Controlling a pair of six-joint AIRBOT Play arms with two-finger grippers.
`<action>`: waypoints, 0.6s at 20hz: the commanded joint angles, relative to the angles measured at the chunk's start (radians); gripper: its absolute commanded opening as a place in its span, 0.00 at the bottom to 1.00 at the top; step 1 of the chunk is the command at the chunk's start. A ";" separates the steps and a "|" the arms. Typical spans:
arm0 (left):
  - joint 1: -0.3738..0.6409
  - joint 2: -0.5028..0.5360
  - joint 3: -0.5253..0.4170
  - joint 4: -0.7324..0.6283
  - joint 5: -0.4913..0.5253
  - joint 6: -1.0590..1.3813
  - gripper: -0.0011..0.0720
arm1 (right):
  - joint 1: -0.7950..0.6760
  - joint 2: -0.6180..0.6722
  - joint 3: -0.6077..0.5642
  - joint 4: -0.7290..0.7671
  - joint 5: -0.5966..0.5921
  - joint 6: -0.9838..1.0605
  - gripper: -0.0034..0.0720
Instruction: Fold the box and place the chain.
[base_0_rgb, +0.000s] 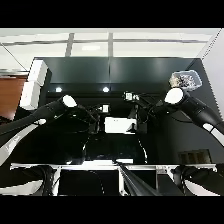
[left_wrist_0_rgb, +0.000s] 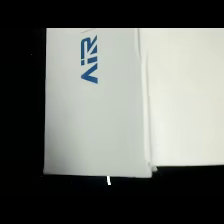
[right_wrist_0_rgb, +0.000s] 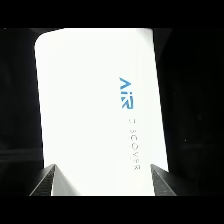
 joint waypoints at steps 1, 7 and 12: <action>0.001 -0.001 0.000 0.000 -0.001 0.000 0.62 | 0.011 -0.001 -0.016 -0.005 -0.056 -0.002 0.97; 0.001 -0.001 0.000 0.000 -0.001 0.001 0.62 | 0.054 -0.001 -0.033 -0.054 -0.114 -0.028 0.97; 0.001 -0.001 0.000 0.000 -0.002 0.000 0.62 | 0.053 0.009 -0.033 -0.049 -0.172 -0.015 0.97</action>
